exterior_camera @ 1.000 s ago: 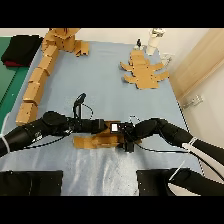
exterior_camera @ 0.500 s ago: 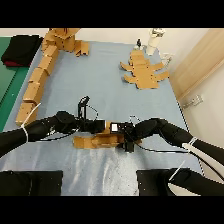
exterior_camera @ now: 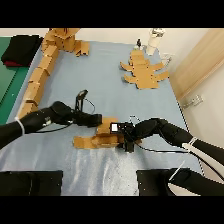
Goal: Fold the box.
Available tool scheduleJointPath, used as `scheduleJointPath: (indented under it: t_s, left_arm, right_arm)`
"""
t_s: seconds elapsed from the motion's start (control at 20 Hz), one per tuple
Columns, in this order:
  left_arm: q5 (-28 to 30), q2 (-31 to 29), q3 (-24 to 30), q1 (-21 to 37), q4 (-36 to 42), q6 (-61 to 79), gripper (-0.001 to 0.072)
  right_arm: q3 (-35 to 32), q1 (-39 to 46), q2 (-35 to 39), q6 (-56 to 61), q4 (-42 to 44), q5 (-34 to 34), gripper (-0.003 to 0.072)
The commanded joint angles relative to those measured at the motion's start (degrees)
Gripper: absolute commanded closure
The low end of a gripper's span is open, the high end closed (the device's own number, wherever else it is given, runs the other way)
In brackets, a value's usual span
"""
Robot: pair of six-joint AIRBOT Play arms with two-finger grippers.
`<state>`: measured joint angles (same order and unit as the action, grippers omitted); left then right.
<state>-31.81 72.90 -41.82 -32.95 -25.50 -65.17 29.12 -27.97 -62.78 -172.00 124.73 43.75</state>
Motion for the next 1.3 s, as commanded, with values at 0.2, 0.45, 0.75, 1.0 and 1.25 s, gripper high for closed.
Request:
scheduleJointPath:
  t_s: [0.2,0.45,0.75,1.0,1.25]
  left_arm:
    - [-13.14,-15.76,1.40,7.93,-27.82,8.22,0.0699]
    - [-20.50,-26.01,8.13,6.27,-25.24,28.55,0.0698]
    - [-17.55,-23.69,11.67,-2.80,-25.31,47.08,0.0052]
    - [-10.40,-15.10,11.78,-5.31,-18.56,56.76,0.0041]
    - [-6.38,-9.66,11.76,-5.31,-7.23,66.51,0.0043]
  right_arm:
    - [-0.04,0.00,0.00,0.00,-0.02,0.00,0.0183]
    - [-0.04,0.00,0.00,0.00,-0.02,0.00,0.0183]
    - [-0.04,0.00,0.00,0.00,-0.02,0.00,0.0183]
    - [-0.04,0.00,0.00,0.00,-0.02,0.02,0.0183]
    - [-0.04,0.00,0.00,0.00,-0.02,0.00,0.0183]
